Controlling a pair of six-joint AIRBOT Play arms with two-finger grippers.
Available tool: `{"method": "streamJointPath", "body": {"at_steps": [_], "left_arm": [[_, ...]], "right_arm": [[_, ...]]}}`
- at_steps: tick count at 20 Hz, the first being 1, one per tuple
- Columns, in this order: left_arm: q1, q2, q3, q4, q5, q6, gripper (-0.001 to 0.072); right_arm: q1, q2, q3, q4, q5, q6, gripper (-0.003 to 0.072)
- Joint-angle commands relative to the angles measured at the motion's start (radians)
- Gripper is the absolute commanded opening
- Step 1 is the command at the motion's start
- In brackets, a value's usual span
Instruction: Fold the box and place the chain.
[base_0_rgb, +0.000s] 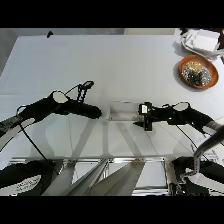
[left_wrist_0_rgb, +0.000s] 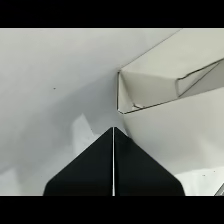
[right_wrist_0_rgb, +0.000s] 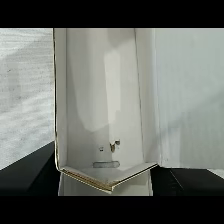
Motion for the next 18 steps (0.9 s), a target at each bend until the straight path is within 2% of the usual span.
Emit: {"method": "streamJointPath", "body": {"at_steps": [1, 2, 4, 5, 11, 14, 17, 18], "left_arm": [[-0.004, 0.035, 0.011, -0.008, -0.015, 0.002, 0.0069], [-0.004, 0.037, 0.011, -0.008, -0.023, 0.002, 0.0111], [-0.005, 0.038, 0.011, -0.009, -0.04, 0.002, 0.0114], [-0.005, 0.038, 0.011, -0.01, -0.047, 0.002, 0.0167], [-0.008, 0.038, 0.011, -0.069, -0.079, 0.074, 0.0178], [-0.024, 0.04, 0.011, -0.101, -0.083, 0.13, 0.0299], [-0.046, 0.04, 0.011, -0.116, -0.066, 0.136, 0.0305], [-0.052, 0.04, 0.011, -0.116, -0.056, 0.134, 0.0351]], "right_arm": [[0.0, 0.001, 0.001, 0.0, 0.0, 0.0, 0.0415], [0.0, 0.001, 0.001, 0.0, 0.0, 0.0, 0.0415], [0.0, 0.001, 0.001, 0.0, 0.0, 0.0, 0.0415], [0.0, 0.001, 0.001, 0.0, 0.0, 0.0, 0.0415], [0.0, 0.001, 0.001, 0.0, 0.0, 0.0, 0.0415], [0.0, 0.001, 0.001, 0.0, 0.0, 0.0, 0.0415], [0.0, 0.001, 0.001, 0.0, 0.0, 0.0, 0.0415], [0.0, 0.001, 0.001, 0.0, 0.0, 0.0, 0.0415]]}}
